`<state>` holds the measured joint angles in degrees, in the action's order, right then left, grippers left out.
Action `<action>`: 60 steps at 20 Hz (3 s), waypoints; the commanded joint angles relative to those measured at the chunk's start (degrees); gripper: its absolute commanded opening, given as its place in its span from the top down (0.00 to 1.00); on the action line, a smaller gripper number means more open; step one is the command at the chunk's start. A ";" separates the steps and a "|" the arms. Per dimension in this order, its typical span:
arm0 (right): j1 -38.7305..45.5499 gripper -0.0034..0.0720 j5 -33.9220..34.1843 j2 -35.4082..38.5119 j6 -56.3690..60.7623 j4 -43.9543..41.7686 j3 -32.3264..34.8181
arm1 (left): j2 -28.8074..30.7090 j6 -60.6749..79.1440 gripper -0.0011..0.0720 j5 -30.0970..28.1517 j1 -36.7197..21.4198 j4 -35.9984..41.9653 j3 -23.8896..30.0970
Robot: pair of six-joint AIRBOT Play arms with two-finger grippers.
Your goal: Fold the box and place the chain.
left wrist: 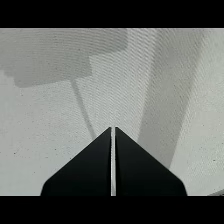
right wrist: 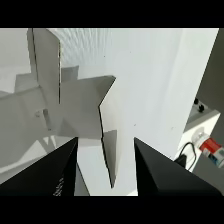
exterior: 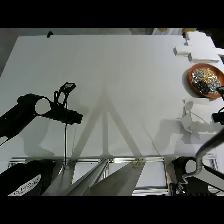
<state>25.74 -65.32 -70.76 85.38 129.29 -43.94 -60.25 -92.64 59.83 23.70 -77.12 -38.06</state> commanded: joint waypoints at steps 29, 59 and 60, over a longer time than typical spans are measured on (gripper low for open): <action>-44.63 0.94 11.82 30.99 6.34 -48.39 16.24 | -0.13 5.62 0.88 -5.81 -0.04 0.87 0.04; -46.27 0.94 12.41 30.99 6.25 -50.36 16.24 | -29.44 78.42 0.98 0.07 0.39 62.12 -7.32; -46.27 0.94 12.15 30.99 5.57 -50.84 16.24 | -29.22 79.36 0.98 0.02 0.66 61.86 -7.56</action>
<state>-20.49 -52.51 -39.81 91.68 79.00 -27.75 -90.19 -17.63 59.70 24.56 -14.52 -45.36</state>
